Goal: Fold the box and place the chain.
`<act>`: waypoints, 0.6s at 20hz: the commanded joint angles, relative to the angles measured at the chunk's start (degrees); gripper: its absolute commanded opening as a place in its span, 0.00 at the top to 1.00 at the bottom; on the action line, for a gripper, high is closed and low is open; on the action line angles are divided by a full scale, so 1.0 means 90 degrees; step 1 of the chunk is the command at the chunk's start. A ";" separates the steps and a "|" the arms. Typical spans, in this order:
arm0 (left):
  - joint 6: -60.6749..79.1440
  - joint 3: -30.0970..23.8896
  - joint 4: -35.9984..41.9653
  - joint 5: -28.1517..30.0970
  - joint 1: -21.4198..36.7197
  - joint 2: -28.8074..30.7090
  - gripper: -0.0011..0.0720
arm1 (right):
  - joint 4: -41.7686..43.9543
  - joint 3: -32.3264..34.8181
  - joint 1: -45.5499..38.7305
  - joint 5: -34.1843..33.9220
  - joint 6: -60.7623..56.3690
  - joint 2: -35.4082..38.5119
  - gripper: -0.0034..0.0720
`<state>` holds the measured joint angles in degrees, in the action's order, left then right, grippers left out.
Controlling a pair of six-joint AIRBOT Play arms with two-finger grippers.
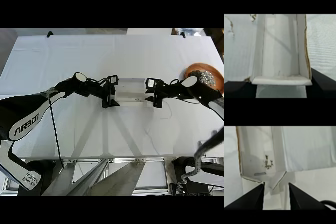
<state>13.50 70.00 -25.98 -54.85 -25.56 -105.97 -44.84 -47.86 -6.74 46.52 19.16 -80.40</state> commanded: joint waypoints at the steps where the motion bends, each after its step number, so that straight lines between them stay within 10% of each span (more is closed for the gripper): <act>1: 0.0000 0.0002 0.0000 0.0002 0.0000 -0.0002 0.77 | 0.0180 -0.0015 0.0041 0.0078 0.0121 -0.0036 0.53; 12: 0.0000 0.0002 0.0000 0.0000 0.0000 -0.0002 0.77 | 0.0202 -0.0015 0.0041 0.0600 0.0539 -0.0039 0.67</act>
<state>13.50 70.00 -25.98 -54.85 -25.56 -105.97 -43.29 -47.92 -6.44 51.51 23.07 -80.71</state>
